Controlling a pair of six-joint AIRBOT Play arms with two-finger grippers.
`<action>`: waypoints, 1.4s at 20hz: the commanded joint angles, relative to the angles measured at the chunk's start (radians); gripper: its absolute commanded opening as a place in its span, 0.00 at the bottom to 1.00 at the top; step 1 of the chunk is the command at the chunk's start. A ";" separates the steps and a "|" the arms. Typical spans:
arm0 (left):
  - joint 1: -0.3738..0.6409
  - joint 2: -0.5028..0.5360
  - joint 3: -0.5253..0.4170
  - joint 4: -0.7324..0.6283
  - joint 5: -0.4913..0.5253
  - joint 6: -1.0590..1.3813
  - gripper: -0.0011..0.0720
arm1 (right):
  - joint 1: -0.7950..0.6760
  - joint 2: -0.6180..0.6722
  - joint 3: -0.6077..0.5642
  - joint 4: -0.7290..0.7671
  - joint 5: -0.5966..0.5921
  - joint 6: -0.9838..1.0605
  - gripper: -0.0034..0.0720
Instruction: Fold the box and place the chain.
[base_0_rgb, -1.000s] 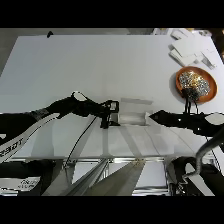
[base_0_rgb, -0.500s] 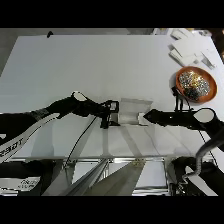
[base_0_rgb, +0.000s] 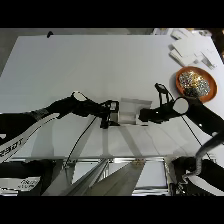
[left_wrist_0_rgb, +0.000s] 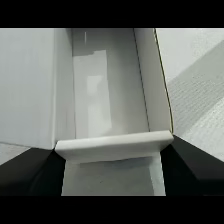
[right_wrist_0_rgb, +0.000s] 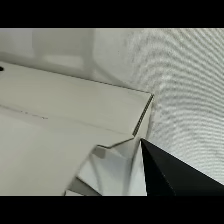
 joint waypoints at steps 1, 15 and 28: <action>0.000 0.000 0.001 -0.002 0.000 0.001 0.13 | 0.087 -0.083 0.074 -0.112 0.038 0.199 0.65; 0.000 0.000 0.001 -0.002 0.000 0.001 0.13 | 0.159 -0.187 0.148 -0.235 0.093 0.402 0.34; 0.000 0.000 0.001 -0.002 0.000 0.001 0.13 | 0.164 -0.188 0.148 -0.281 0.106 0.402 0.31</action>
